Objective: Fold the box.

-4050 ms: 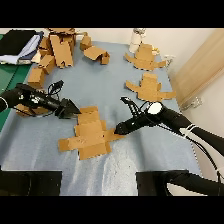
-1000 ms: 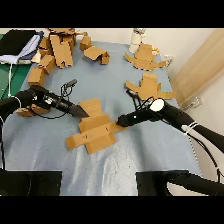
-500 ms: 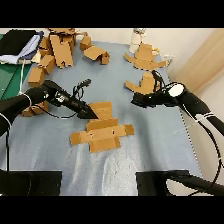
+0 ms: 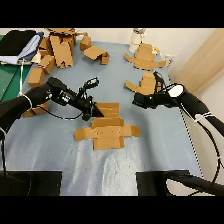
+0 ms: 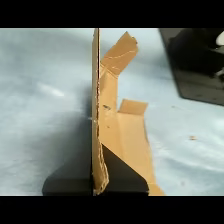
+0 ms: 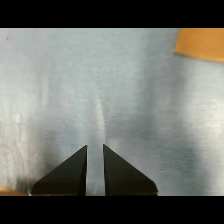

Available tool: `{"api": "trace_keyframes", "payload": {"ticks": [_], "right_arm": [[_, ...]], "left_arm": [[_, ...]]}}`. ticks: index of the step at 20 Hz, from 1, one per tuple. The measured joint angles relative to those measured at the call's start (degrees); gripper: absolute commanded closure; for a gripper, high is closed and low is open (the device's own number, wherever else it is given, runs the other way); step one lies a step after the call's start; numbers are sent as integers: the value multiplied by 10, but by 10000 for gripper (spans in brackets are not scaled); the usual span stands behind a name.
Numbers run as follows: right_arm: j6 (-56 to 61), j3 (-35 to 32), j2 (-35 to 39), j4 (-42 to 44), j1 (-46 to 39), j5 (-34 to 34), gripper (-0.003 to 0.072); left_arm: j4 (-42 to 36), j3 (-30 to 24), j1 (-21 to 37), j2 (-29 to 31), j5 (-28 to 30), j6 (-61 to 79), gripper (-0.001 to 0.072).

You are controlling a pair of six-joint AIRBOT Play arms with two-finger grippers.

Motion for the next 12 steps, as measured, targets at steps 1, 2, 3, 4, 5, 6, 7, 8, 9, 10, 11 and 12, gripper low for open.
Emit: {"api": "trace_keyframes", "payload": {"ticks": [1,2,3,4,5,6,7,8,9,10,11,12], "right_arm": [[0,-5,0,0,0,0,533],[0,-9,0,-2,-3,-5,533],[1,-13,0,-4,-2,-5,533],[0,-17,0,-1,0,-4,533],[0,-19,0,1,0,-3,533],[0,-21,0,-2,-2,-5,533],[0,-23,0,-2,-3,-5,533],[0,-24,0,-2,-2,-5,533],[0,-24,0,-2,-1,-4,533],[0,-25,0,-1,-1,-5,533],[0,-26,0,-2,-1,-5,533],[0,-26,0,-2,-2,-5,533]], "left_arm": [[4,0,-7,2,8,5,697],[10,-1,-15,5,14,10,697],[13,-2,-19,6,21,13,697],[18,-5,-23,7,36,15,697],[21,-8,-28,8,45,16,697],[21,-12,-34,9,51,18,697],[21,-18,-38,10,64,19,697],[23,-25,-40,13,74,20,697],[22,-32,-43,17,83,24,697],[21,-41,-47,22,92,29,697],[19,-49,-49,26,99,33,697],[16,-58,-52,31,107,38,698]]}}
